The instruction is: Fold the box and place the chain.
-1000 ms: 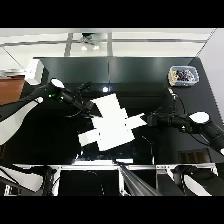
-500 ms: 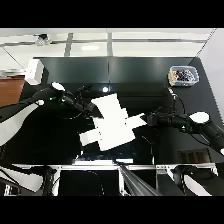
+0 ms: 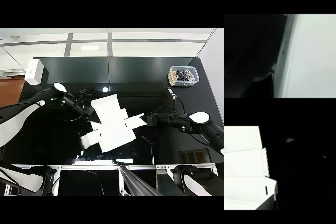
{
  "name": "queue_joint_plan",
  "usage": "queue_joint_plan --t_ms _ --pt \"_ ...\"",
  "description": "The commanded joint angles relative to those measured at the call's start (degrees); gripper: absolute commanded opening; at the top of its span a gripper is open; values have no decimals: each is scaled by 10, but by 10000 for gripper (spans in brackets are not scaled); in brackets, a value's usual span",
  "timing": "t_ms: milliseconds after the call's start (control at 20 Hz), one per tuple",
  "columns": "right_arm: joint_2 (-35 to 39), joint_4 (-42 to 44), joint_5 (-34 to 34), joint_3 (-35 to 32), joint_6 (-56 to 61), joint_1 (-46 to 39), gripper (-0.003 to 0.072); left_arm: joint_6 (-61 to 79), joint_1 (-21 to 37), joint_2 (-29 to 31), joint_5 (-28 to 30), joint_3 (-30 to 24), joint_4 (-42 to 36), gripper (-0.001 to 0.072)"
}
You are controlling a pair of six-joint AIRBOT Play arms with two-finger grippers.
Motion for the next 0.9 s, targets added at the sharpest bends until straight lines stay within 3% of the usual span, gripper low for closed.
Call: queue_joint_plan --t_ms 0,200,250,300,350,500,650,850 --pt "0 1 -1 0 0 0 15 31 2 0 -16 0 -15 25" --pt "0 1 -1 0 0 0 18 50 7 0 -19 0 -37 24" --pt "0 1 -2 0 0 0 117 50 8 0 -19 0 -37 24" --pt "0 -1 -3 1 0 -1 397 51 8 0 -20 0 -37 24" --pt "1 -20 7 8 0 -6 559 51 9 0 -20 1 -37 24" --pt "11 -160 93 71 1 -50 556 76 11 17 -28 1 -29 21" --pt "23 -298 196 158 3 -91 556 124 2 94 -6 -28 -20 21" --pt "23 -328 160 183 20 -108 556 298 -23 227 132 -127 -24 22"
